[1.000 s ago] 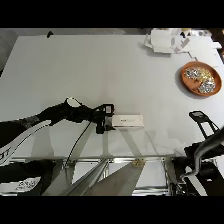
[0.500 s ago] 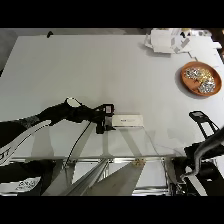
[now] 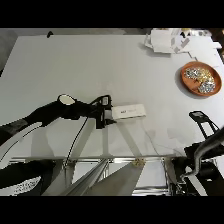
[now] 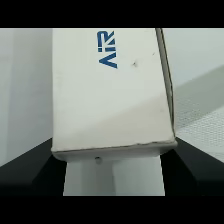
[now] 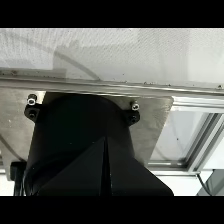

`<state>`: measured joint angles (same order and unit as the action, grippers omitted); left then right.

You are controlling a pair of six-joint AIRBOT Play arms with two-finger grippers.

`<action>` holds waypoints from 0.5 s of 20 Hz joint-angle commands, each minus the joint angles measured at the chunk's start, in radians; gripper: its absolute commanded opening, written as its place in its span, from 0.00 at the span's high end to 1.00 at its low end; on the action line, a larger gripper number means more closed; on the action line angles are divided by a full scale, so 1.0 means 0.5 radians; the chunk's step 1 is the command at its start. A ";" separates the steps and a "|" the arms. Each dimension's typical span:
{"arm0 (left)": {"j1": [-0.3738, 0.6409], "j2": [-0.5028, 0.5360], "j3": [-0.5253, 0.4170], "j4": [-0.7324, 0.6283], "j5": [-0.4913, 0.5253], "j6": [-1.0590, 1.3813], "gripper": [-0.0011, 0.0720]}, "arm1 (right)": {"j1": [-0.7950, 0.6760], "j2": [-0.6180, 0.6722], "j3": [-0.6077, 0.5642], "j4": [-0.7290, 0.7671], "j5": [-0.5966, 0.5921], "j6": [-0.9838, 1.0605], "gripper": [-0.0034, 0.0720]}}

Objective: Fold the box and place the chain.

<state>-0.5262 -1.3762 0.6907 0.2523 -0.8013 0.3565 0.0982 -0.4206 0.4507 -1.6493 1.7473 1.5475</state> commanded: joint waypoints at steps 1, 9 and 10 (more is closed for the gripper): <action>0.124 0.214 0.001 0.044 0.140 -0.293 0.97 | -0.002 0.002 -0.002 0.001 -0.001 0.000 0.93; 1.039 0.739 0.001 1.044 0.233 -1.572 0.98 | -0.002 0.002 -0.002 0.001 -0.001 0.000 0.93; 1.177 0.756 0.001 1.181 0.234 -1.729 0.98 | -0.002 0.002 -0.002 0.001 -0.001 0.000 0.93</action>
